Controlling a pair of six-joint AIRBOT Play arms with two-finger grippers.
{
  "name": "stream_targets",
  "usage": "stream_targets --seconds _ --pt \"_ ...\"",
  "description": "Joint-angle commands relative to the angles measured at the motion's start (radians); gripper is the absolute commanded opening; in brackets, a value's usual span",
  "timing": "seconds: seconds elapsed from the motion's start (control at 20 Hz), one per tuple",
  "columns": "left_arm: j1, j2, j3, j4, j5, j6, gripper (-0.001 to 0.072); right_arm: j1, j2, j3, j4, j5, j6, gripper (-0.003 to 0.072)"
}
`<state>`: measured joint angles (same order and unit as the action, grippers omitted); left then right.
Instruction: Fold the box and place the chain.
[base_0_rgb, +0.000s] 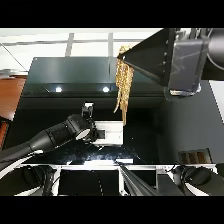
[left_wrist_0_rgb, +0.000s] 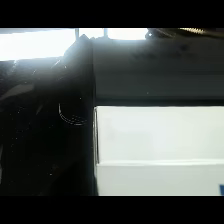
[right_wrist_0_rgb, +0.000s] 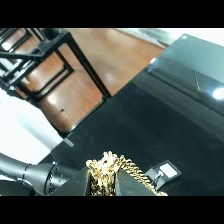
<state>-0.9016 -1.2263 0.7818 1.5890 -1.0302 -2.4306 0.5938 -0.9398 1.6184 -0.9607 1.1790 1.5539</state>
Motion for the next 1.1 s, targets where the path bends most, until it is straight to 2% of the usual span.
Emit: stream_targets --seconds 0.0,0.35,0.6,1.05 --pt "0.000 0.000 0.001 0.000 0.000 0.000 0.0028 0.000 0.000 0.001 -0.001 0.037 0.002 0.0021" --pt "0.000 0.000 0.001 0.000 -0.001 0.000 0.0028 -0.001 0.040 0.001 -0.072 0.079 0.023 0.0021" --pt "0.000 0.000 0.001 0.000 0.000 0.000 0.0028 0.000 0.073 0.001 -0.066 0.118 0.051 0.0021" --pt "0.000 0.000 0.001 0.000 0.000 0.000 0.0028 0.001 0.074 0.001 0.062 0.102 0.046 0.0021"
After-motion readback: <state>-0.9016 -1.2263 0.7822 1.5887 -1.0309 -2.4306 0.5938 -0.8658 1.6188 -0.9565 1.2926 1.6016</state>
